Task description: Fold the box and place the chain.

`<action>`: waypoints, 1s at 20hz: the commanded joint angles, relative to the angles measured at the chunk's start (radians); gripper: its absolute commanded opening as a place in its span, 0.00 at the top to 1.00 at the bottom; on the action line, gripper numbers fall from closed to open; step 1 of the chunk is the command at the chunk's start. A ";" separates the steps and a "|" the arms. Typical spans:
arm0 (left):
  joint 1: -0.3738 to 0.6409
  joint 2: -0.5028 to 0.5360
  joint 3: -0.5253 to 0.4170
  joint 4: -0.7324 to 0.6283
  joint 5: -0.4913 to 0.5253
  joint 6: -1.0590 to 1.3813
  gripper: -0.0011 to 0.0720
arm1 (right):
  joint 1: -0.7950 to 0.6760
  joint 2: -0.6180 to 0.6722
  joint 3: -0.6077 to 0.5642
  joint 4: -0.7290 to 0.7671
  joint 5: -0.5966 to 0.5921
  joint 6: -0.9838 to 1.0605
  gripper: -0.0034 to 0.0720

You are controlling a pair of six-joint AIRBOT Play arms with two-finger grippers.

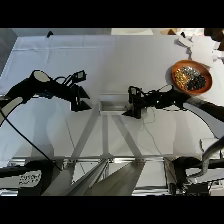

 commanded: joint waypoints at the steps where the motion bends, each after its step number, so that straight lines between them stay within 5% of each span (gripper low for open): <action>1: 0.006 -0.081 -0.008 -0.169 -0.021 0.372 0.03 | 0.000 0.000 0.000 0.000 0.000 0.000 0.27; 8: -0.021 -0.129 -0.009 -0.238 -0.083 0.571 0.03 | 0.000 0.000 0.000 0.000 0.000 0.000 0.27; 20: -0.045 -0.155 -0.010 -0.252 -0.097 0.529 0.03 | 0.000 0.000 0.000 0.000 0.000 0.000 0.27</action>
